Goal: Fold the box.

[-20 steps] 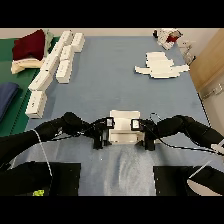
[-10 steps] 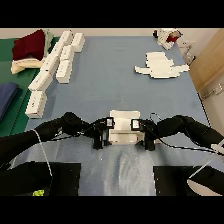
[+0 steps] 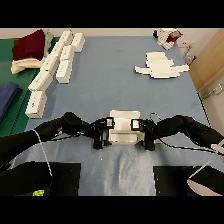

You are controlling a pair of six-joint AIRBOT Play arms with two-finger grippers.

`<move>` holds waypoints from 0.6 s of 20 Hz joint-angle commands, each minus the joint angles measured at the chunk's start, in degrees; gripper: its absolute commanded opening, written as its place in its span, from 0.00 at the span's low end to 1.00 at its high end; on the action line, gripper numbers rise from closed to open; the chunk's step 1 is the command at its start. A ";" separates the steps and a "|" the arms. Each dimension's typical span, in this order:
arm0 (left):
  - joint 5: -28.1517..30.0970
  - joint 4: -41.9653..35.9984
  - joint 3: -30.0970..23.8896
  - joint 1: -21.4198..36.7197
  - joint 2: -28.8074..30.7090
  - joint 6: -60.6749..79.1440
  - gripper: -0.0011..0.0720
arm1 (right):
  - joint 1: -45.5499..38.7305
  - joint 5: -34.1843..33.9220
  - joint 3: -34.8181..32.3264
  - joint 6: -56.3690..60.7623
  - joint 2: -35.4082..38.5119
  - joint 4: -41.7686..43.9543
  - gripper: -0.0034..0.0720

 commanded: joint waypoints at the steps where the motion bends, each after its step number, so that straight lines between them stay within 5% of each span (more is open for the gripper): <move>1: 0.04 0.00 0.00 -0.04 0.00 0.00 0.62 | -0.02 -0.15 0.00 0.70 0.04 0.07 0.83; 2: 0.04 -0.02 0.00 -0.02 0.00 0.00 0.62 | -0.02 -0.17 0.00 1.18 0.13 -0.09 1.00; 7: 0.00 -0.02 0.00 -0.04 0.00 0.00 0.62 | -0.02 -3.28 0.00 13.66 5.05 -10.23 1.00; 12: 0.00 -0.02 0.00 -0.04 0.00 0.00 0.62 | -0.02 -13.11 0.20 31.10 17.38 -18.27 1.00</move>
